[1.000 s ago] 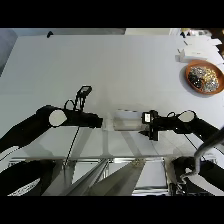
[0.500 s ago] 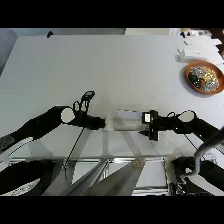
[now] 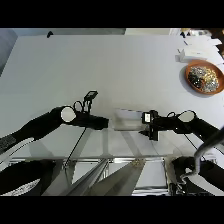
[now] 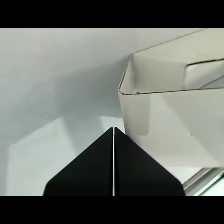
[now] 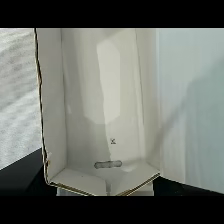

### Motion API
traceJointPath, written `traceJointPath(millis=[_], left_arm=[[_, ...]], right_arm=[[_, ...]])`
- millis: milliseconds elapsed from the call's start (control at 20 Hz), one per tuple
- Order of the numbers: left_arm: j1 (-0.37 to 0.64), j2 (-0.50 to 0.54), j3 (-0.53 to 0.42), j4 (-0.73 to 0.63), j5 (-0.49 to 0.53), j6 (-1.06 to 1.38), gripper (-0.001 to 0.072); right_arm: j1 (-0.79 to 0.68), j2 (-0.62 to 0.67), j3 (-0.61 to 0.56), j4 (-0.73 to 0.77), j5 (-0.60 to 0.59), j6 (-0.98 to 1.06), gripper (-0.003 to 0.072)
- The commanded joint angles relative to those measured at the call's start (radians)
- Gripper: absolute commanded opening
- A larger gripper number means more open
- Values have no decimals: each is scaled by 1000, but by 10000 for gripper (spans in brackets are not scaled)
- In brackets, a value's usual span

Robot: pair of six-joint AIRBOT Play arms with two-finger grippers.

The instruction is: Fold the box and place the chain.

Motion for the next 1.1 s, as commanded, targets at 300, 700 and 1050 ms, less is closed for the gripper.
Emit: traceJointPath(millis=[300,700,1050], left_arm=[[-27,46,1,-57,64,53,98],[-40,42,1,-78,82,53,276],[-38,44,1,-44,24,51,274]], right_arm=[[0,0,0,0,1,0,404],[0,0,0,0,1,0,404],[0,0,0,0,1,0,404]])
